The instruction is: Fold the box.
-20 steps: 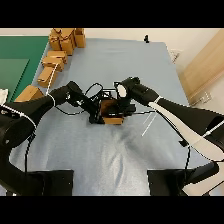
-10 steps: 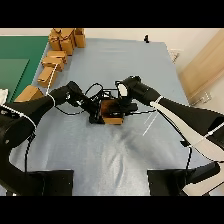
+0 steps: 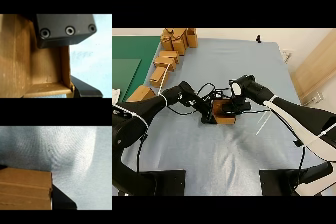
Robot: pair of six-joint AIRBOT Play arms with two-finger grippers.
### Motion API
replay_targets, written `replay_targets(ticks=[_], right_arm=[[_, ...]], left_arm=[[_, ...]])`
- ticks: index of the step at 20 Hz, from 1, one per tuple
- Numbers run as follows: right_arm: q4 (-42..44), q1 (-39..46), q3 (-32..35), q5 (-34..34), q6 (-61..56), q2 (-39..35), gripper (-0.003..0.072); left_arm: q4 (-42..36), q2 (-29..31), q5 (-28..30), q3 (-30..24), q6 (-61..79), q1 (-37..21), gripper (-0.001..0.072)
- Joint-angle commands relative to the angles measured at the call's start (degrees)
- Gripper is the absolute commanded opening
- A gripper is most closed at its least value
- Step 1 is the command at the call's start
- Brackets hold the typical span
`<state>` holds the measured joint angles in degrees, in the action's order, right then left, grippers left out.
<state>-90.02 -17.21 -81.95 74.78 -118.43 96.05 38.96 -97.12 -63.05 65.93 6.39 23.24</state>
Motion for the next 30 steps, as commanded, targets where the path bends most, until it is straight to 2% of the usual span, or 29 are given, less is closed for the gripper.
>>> replay_targets(ticks=[1, 17, 19, 21, 30], right_arm=[[0.3, -0.1, 0.3, 0.0, 0.5, 0.1, 0.0010], [0.5, -1.4, 0.2, 0.2, 1.5, 1.8, 0.0012], [0.5, -1.4, 0.2, 0.2, 1.5, 1.6, 0.0071], [0.5, -1.4, 0.2, 0.2, 1.6, 1.2, 0.0254], [-1.0, -1.4, 0.2, -0.5, 2.0, -0.4, 0.0261]], left_arm=[[0.1, 0.0, 0.1, 0.0, 0.2, 0.0, 0.0415], [0.1, 0.0, -0.2, 0.0, 0.0, 0.0, 0.0416], [0.0, 0.0, -0.4, 0.0, 0.0, 0.0, 0.0415], [0.1, 0.0, -0.6, 0.0, 0.0, 0.0, 0.0415], [0.1, 0.0, -0.5, 0.0, 0.0, 0.0, 0.0415]])
